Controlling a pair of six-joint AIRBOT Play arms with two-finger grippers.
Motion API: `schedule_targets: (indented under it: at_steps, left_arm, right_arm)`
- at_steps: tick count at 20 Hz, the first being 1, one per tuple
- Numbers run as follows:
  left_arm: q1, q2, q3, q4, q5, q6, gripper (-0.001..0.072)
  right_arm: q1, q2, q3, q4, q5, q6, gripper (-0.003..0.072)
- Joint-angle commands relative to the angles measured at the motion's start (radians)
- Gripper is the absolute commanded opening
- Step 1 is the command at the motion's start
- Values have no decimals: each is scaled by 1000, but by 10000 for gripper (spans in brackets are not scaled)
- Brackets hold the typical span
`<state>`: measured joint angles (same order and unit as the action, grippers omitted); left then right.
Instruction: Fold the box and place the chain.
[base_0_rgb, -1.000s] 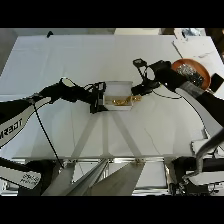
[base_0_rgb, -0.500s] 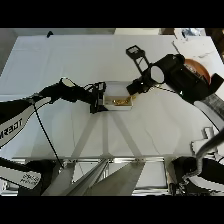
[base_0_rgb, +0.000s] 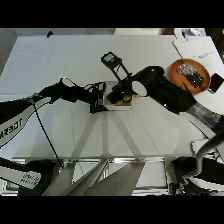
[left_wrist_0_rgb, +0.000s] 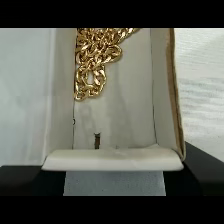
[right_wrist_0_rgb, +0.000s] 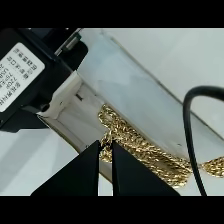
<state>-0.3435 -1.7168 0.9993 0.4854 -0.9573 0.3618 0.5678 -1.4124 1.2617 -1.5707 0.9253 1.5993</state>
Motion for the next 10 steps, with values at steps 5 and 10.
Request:
schedule_targets:
  at_steps: [5,10]
  left_arm:
    - [-1,0,0,0,0,0,153]
    - [-1,0,0,0,0,0,153]
  right_arm:
    - [11,-85,0,-56,-29,79,25]
    - [-2,-37,0,-56,-27,-10,317]
